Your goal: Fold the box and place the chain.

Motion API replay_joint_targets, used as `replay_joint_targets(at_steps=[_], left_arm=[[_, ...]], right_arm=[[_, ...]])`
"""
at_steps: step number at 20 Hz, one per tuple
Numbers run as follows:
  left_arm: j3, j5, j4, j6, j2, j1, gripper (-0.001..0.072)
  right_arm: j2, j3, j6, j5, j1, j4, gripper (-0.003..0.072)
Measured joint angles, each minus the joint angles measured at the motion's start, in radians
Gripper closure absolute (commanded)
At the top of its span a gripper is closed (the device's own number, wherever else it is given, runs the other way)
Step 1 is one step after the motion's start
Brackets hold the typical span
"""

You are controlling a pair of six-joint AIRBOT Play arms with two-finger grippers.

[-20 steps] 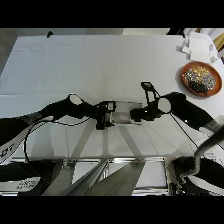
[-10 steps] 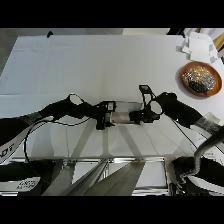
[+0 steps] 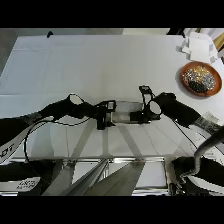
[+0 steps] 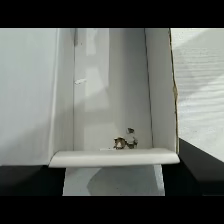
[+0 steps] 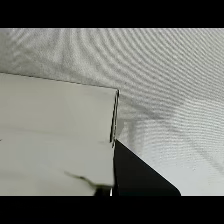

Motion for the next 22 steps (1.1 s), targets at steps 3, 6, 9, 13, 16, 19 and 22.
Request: replay_joint_targets(at_steps=[3,6,9,13,16,19,22], left_arm=[[0.000,0.002,0.010,0.005,0.000,0.000,0.0362],[0.000,0.002,0.010,0.005,0.000,0.000,0.0362],[0.000,0.002,0.008,0.004,0.000,0.000,0.0362],[0.000,0.001,0.007,0.004,0.000,0.000,0.0362],[0.000,0.000,0.002,-0.004,0.000,0.000,0.0362],[0.000,0.000,0.003,0.000,0.000,0.000,0.0362],[0.000,-0.001,0.010,0.008,0.000,0.000,0.0362]], right_arm=[[-0.009,-0.002,-0.005,-0.011,0.020,-0.018,0.0491],[-0.011,-0.001,0.005,-0.023,0.034,-0.024,0.0492],[-0.016,-0.001,0.018,-0.044,0.040,-0.032,0.0492],[-0.041,0.000,0.035,-0.050,0.042,-0.040,0.0546],[-0.054,0.000,0.053,-0.043,0.042,-0.039,0.0673],[-0.059,0.000,0.051,-0.042,0.042,-0.040,0.0666],[-0.061,0.000,0.042,-0.054,0.043,-0.040,0.0360]])
